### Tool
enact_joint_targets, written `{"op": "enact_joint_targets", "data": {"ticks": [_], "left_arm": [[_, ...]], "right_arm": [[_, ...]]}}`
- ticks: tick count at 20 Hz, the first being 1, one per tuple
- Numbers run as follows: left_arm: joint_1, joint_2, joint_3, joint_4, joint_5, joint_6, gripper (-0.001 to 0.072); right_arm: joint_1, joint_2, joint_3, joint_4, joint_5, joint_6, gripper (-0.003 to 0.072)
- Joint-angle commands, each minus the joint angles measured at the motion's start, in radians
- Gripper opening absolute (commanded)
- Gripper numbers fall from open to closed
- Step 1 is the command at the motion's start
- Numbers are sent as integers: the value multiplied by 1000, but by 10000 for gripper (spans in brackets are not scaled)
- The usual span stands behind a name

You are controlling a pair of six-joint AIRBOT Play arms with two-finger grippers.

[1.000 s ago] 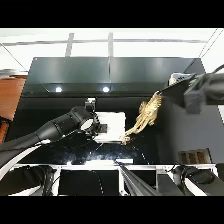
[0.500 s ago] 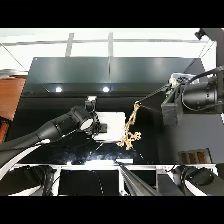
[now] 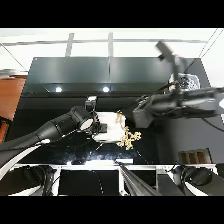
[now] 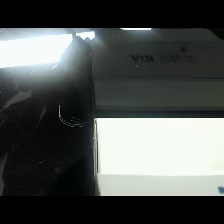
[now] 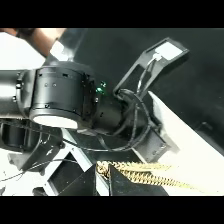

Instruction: Fold the box and place the chain.

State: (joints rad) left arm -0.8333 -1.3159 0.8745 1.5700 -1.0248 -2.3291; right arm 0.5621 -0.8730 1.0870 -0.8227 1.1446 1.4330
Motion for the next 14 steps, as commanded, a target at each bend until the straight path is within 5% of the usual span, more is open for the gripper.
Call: {"op": "enact_joint_targets", "data": {"ticks": [1, 8, 9, 10, 11, 14], "left_arm": [[0, 0, 0, 0, 0, 0, 27], [0, 0, 0, 0, 0, 0, 28], [0, 0, 0, 0, 0, 0, 27], [0, 0, 0, 0, 0, 0, 27], [0, 0, 0, 0, -1, 0, 27], [0, 0, 0, 0, -5, 0, 27]], "right_arm": [[79, -89, -30, -43, -83, 0, 22], [80, -154, -56, -201, -60, 41, 26], [80, -154, -61, -200, -52, 50, 199], [80, -154, -62, -200, -40, 55, 478], [79, -152, -61, -208, -34, 54, 591], [-7, -113, -61, -294, 35, 55, 593]]}}
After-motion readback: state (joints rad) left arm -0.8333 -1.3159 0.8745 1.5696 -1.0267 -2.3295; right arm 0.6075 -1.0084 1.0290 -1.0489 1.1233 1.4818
